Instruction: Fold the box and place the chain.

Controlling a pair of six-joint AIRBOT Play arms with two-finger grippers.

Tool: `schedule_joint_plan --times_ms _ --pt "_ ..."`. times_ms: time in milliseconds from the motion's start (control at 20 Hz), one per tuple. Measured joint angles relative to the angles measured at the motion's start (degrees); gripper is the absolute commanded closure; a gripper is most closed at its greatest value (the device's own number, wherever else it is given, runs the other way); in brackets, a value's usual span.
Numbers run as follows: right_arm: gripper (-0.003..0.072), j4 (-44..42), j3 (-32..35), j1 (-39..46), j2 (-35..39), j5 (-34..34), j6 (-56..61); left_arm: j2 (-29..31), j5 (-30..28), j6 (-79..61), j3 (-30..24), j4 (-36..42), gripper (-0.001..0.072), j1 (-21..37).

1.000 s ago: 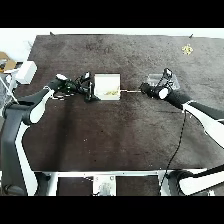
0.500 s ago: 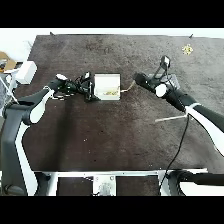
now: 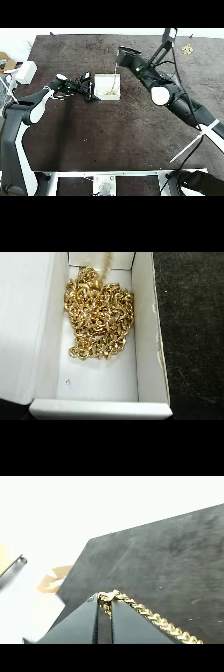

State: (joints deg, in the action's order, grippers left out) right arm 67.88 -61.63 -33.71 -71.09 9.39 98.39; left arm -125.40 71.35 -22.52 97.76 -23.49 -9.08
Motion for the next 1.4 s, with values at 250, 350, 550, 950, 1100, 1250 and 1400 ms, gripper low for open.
schedule_joint_plan --times_ms 250,350,550,950,1100,1250,1400 --pt "0.0597 -0.6 -0.6 -1.9 -7.8 -1.3 0.2 0.0 0.0 0.0 0.0 0.0 0.0364 0.0" --pt "0.0391 -0.9 -0.6 -2.0 -10.3 -4.0 0.3 0.0 0.0 0.0 0.0 0.0 0.0364 0.0" --pt "0.0391 2.5 -0.6 0.6 -11.2 -10.8 0.3 0.0 0.0 0.0 0.0 0.0 0.0364 0.0" --pt "0.0389 7.8 2.7 19.2 -9.4 -25.2 1.0 0.0 0.0 0.0 0.0 0.0 0.0363 0.0" --pt "0.039 7.8 4.9 25.2 -11.8 -26.6 2.4 0.0 0.0 0.0 0.0 0.0 0.0363 0.0" --pt "0.039 5.3 5.8 27.7 -15.5 -24.9 3.2 0.0 0.0 0.0 0.0 0.0 0.0364 0.0" --pt "0.039 1.8 5.3 27.9 -19.2 -21.5 3.4 0.0 0.0 0.0 0.0 0.0 0.0363 0.0"
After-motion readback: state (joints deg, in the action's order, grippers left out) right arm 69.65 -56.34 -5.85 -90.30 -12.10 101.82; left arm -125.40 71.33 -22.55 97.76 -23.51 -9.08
